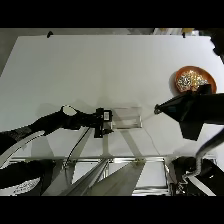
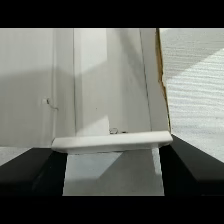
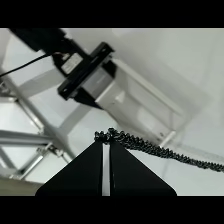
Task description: Fold the box and place the chain.
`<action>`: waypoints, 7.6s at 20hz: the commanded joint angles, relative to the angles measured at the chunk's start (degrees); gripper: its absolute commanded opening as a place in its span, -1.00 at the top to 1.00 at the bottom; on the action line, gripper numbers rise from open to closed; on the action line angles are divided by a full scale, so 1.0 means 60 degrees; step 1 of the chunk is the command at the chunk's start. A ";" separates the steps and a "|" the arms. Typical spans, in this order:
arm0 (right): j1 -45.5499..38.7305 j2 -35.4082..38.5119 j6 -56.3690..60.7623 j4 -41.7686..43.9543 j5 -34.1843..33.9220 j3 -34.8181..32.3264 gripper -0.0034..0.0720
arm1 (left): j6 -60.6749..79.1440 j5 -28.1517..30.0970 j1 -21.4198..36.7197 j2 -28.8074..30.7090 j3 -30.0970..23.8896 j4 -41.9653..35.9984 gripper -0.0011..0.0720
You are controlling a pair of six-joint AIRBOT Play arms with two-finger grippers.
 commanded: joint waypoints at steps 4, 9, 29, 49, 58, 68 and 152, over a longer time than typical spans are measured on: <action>0.1526 -0.0889 0.0095 -0.0055 -0.1381 -0.1035 0.86 | 0.0004 -0.0004 -0.0004 0.0004 0.0000 0.0000 0.58; 0.1650 -0.1851 -0.0251 0.0007 -0.2284 -0.2244 0.86 | 0.0004 0.0000 -0.0004 0.0004 0.0000 0.0000 0.58; -0.0987 -0.2036 -0.0820 -0.1701 -0.0703 -0.2663 0.79 | 0.0004 0.0000 -0.0007 0.0004 0.0000 0.0000 0.58; -0.3100 -0.5166 -0.0025 -0.2382 -0.4120 -0.4135 0.19 | 0.0004 -0.0004 -0.0007 0.0004 0.0000 0.0000 0.58; -0.3100 -0.5778 -0.0029 -0.2036 -0.4488 -0.4138 0.19 | 0.0004 -0.0004 -0.0007 0.0004 0.0000 0.0000 0.58; -0.3100 -0.6022 0.0226 -0.2073 -0.4539 -0.4142 0.20 | 0.0004 -0.0004 -0.0004 0.0004 0.0000 0.0000 0.58; -0.1712 -0.5727 0.1978 -0.2998 -0.4375 -0.4277 0.45 | 0.0004 -0.0004 -0.0004 0.0004 0.0000 0.0000 0.58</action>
